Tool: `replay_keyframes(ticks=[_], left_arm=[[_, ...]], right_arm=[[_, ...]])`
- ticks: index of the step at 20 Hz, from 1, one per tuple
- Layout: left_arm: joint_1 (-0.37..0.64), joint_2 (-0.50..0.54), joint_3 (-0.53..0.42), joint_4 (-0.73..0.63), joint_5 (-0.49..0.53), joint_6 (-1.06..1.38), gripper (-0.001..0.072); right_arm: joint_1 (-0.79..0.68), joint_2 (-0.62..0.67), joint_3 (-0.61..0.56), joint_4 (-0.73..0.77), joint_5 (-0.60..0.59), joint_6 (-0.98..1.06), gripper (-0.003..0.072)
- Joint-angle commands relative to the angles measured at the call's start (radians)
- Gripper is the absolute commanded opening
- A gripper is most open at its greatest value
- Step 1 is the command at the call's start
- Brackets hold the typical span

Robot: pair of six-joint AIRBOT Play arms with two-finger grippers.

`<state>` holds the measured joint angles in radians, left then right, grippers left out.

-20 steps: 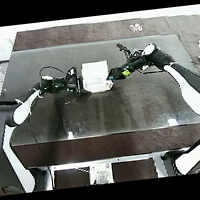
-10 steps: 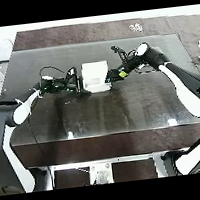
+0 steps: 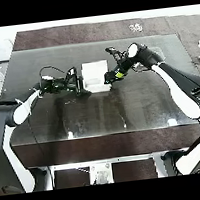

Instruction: Fold the box and place the chain.

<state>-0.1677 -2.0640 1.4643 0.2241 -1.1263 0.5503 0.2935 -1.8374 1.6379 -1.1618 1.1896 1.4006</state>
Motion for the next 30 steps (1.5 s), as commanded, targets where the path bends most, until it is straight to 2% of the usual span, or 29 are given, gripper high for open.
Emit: replay_keyframes(ticks=[1,3,10,11,21,26,28,30], left_arm=[[0.000,0.000,0.000,0.000,-0.001,0.000,0.0471],[0.000,0.000,0.000,0.000,-0.001,0.000,0.0471],[0.000,0.000,0.000,0.000,-0.001,0.000,0.0471],[0.000,0.000,0.000,0.000,-0.001,0.000,0.0471],[0.000,0.000,0.000,0.000,-0.003,0.000,0.0471],[0.000,0.000,0.000,0.000,-0.011,0.000,0.0471],[0.000,0.000,0.000,0.000,-0.011,0.000,0.0471],[0.000,0.000,0.000,0.000,-0.011,0.000,0.0471]], right_arm=[[0.015,-0.016,0.008,-0.043,-0.013,0.064,0.0510],[0.033,-0.016,0.015,-0.093,-0.021,0.097,0.0479],[0.115,-0.017,0.056,-0.317,-0.021,0.273,0.0478],[0.124,-0.019,0.056,-0.345,-0.022,0.305,0.0453],[0.169,-0.025,0.057,-0.531,0.010,0.452,0.0417],[0.190,-0.027,0.091,-0.521,0.016,0.470,0.0417],[0.198,-0.033,0.101,-0.515,0.016,0.470,0.0385],[0.202,-0.048,0.107,-0.502,0.016,0.470,0.0384]])
